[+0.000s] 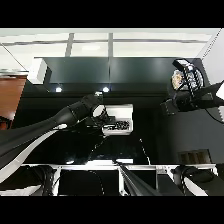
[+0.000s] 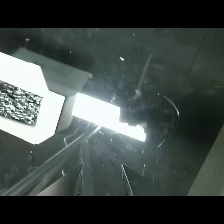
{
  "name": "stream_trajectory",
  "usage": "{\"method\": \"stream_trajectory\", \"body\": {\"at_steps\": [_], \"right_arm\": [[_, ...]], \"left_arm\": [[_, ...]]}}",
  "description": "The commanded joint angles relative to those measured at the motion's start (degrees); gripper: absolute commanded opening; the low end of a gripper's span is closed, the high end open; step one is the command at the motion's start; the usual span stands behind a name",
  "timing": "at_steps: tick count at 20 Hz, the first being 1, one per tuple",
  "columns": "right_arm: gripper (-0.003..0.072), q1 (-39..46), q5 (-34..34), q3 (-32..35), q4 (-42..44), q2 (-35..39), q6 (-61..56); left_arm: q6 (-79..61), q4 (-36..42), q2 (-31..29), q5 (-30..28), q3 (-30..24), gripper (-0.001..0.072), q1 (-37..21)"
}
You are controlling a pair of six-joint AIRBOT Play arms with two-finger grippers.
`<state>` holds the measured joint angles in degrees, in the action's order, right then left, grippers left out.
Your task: Fold the box and place the chain.
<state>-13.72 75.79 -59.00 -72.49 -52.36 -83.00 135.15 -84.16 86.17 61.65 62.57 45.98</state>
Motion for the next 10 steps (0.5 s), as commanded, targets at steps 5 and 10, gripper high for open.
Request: {"method": "stream_trajectory", "body": {"at_steps": [5,10], "right_arm": [[0.0284,0.1,-1.4,0.0,-0.6,0.2,-0.2],[0.0284,0.1,-1.5,0.0,-0.6,0.2,-1.0]], "left_arm": [[-8.8,-3.0,-5.2,1.9,2.5,0.0644,-0.1],[-21.4,-13.2,-19.0,10.3,-2.9,0.0642,-4.8]]}}
